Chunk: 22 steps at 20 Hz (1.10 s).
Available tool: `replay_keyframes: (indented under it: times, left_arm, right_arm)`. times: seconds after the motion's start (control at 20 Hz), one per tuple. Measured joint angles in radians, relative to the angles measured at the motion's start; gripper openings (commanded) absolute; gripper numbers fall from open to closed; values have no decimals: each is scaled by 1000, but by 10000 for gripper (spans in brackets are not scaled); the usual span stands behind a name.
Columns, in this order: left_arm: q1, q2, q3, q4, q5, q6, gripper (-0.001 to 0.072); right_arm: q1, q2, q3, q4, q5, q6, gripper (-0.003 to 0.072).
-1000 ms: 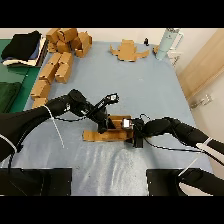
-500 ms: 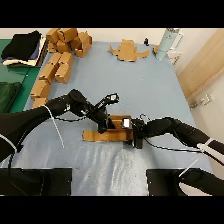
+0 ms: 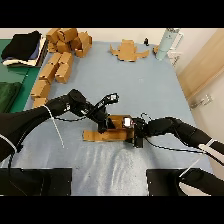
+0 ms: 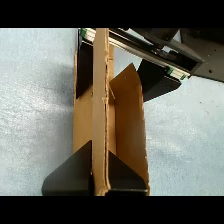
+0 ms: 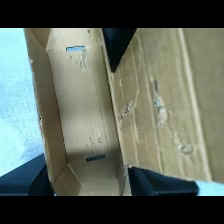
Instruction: Fold the box.
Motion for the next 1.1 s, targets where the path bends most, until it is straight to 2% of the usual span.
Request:
replay_keyframes:
  times: [0.25, 0.3, 0.35, 0.75, 0.85, 1.1]
  left_arm:
    - [0, 0, 0, 0, -1, 0, 13]
    - [0, 0, 0, 0, -1, 0, 13]
    - [0, 0, 0, 0, -2, 0, 13]
    - [-1, 0, 0, 2, -2, 0, 13]
    - [-1, 0, 0, 1, -2, 0, 13]
    - [-1, 0, 0, 0, -1, 0, 13]
  right_arm:
    - [-1, -18, 0, -4, 4, 0, 592]
    - [-1, -20, 0, -4, 5, 0, 518]
    - [-1, -22, 0, -4, 5, 0, 386]
    - [-2, -26, 0, -3, 4, 0, 400]
    - [-2, -26, 0, -4, 4, 0, 502]
    - [-1, -26, 0, -5, 8, 0, 500]
